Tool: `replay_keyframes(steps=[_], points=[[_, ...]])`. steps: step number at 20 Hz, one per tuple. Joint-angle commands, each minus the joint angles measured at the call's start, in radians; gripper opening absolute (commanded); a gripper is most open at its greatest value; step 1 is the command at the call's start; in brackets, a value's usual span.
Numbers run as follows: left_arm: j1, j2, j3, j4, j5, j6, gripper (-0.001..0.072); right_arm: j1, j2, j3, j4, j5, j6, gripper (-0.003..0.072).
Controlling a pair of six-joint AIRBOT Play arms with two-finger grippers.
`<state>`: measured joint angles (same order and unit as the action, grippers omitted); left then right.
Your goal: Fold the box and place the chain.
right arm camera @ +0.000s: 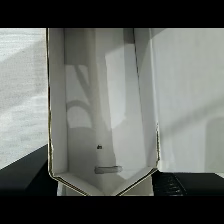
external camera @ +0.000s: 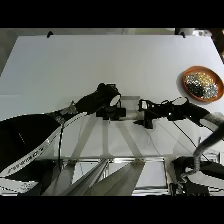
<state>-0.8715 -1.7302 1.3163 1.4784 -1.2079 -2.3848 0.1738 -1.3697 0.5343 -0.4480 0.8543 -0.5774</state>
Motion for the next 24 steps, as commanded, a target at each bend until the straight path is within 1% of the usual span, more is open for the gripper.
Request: replay_keyframes(steps=[1, 4, 5, 6, 7, 11, 12, 13, 14, 16, 19, 20, 21, 22, 23, 24], points=[[0.0, 0.001, -0.001, -0.004, -0.025, 0.006, 0.001, 0.0, 0.0, 0.0, 0.0, -0.002, 0.0, 0.0447], [0.0, 0.011, -0.001, -0.003, -0.027, 0.006, 0.0018, 0.0, 0.0, 0.0, 0.0, -0.002, 0.0, 0.0447], [0.003, 0.02, -0.001, 0.0, -0.027, 0.007, 0.0068, 0.0, 0.0, 0.0, 0.0, -0.002, 0.0, 0.0447], [0.007, 0.031, -0.001, 0.003, -0.027, 0.008, 0.0174, 0.0, 0.0, 0.0, 0.0, -0.002, 0.0, 0.0447], [0.013, 0.04, -0.001, 0.004, -0.028, 0.01, 0.0234, 0.0, 0.0, 0.0, 0.0, -0.002, 0.0, 0.0447], [0.024, 0.062, -0.001, 0.002, -0.036, 0.06, 0.0233, 0.0, 0.0, 0.0, 0.0, -0.002, 0.0, 0.0447], [0.024, 0.062, -0.001, 0.002, -0.042, 0.068, 0.0314, 0.0, 0.0, 0.0, 0.0, -0.002, 0.0, 0.0447], [0.024, 0.061, -0.001, 0.002, -0.042, 0.074, 0.0422, 0.0, 0.0, 0.0, 0.0, -0.002, 0.0, 0.0447], [0.024, 0.061, -0.001, 0.003, -0.042, 0.074, 0.0488, 0.0, 0.0, 0.0, 0.0, -0.002, 0.0, 0.0447], [0.024, 0.061, -0.001, 0.005, -0.041, 0.075, 0.0492, 0.0, 0.0, 0.0, 0.0, -0.002, 0.0, 0.0447], [0.023, 0.061, -0.001, 0.016, -0.039, 0.077, 0.0472, 0.0, 0.0, 0.0, 0.0, -0.002, 0.0, 0.0447], [0.023, 0.06, -0.001, 0.017, -0.038, 0.077, 0.0398, 0.0, 0.0, 0.0, 0.0, -0.002, 0.0, 0.0447], [0.023, 0.056, -0.001, 0.017, -0.039, 0.077, 0.0307, 0.0, 0.0, 0.0, 0.0, -0.002, 0.0, 0.0447], [0.022, 0.053, -0.001, 0.016, -0.039, 0.077, 0.0198, 0.0, 0.0, 0.0, 0.0, -0.002, 0.0, 0.0447], [0.022, 0.047, -0.001, 0.015, -0.039, 0.077, 0.007, 0.0, 0.0, 0.0, 0.0, -0.002, 0.0, 0.0447], [0.02, 0.042, -0.001, 0.015, -0.04, 0.077, 0.0007, 0.0, 0.0, 0.0, 0.0, -0.002, 0.0, 0.0447]])
